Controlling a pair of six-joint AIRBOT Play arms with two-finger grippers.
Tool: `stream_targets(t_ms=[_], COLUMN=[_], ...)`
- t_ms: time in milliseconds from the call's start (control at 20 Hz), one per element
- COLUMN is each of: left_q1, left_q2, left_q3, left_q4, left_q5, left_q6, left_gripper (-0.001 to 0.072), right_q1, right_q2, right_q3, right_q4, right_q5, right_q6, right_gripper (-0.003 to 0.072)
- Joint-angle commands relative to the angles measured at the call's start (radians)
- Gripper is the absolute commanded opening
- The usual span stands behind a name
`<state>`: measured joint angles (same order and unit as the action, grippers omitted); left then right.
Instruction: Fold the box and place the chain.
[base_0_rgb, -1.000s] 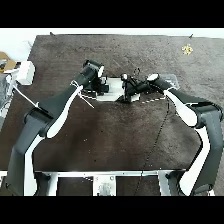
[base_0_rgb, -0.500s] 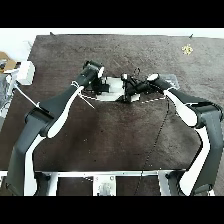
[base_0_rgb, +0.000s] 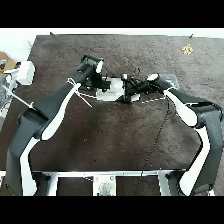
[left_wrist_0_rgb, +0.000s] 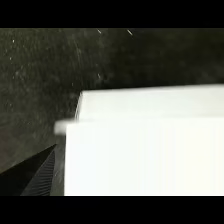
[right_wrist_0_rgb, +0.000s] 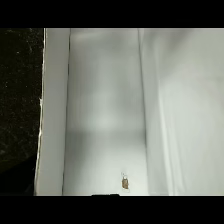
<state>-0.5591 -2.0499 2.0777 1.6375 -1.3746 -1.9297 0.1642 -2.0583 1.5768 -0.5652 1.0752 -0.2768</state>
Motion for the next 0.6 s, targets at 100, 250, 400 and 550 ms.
stream_targets(t_ms=[100,250,400,550], left_q1=[0.000,0.031,0.136,0.264], left_q2=[0.114,0.158,0.174,0.174], left_q3=[0.002,0.001,-0.001,-0.037], left_q4=[0.081,0.015,-0.279,-0.539], left_q5=[-0.052,-0.011,0.031,0.075], left_q6=[0.375,0.492,0.718,1.038], left_gripper=[0.0559,0.0559,0.0559,0.0559], right_q1=[0.001,0.001,0.001,0.001], right_q2=[0.000,0.000,0.000,0.000], right_q3=[0.000,0.000,0.000,0.000], right_q4=[0.000,0.000,0.000,0.000], right_q5=[0.001,0.001,0.001,0.001], right_q6=[0.001,0.001,0.001,0.001], right_gripper=[0.0396,0.0396,0.0396,0.0397])
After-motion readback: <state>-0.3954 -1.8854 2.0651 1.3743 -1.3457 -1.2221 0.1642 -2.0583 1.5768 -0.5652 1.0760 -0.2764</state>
